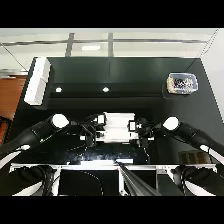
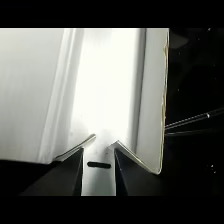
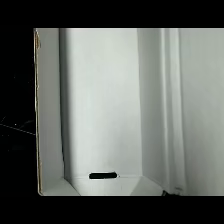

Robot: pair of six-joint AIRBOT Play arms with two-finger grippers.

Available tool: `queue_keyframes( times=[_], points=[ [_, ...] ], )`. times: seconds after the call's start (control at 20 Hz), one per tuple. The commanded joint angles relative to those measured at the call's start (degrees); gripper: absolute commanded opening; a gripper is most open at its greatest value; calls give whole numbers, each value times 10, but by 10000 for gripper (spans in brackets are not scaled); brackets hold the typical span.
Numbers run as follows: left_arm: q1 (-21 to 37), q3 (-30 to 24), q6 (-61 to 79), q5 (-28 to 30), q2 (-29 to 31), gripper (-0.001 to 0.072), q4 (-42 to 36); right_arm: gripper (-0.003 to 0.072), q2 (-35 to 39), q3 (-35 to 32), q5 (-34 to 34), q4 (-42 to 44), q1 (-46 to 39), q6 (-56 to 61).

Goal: Fold the box and place the chain.

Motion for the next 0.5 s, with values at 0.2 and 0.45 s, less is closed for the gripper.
queue_keyframes(
  times=[0.2,0.45],
  points=[
    [-17,0,0,16,-17,193,-9,420,0,0,0,0,0,0],
    [-25,2,-2,20,-17,468,-7,421,0,0,0,0,0,0]
  ],
)
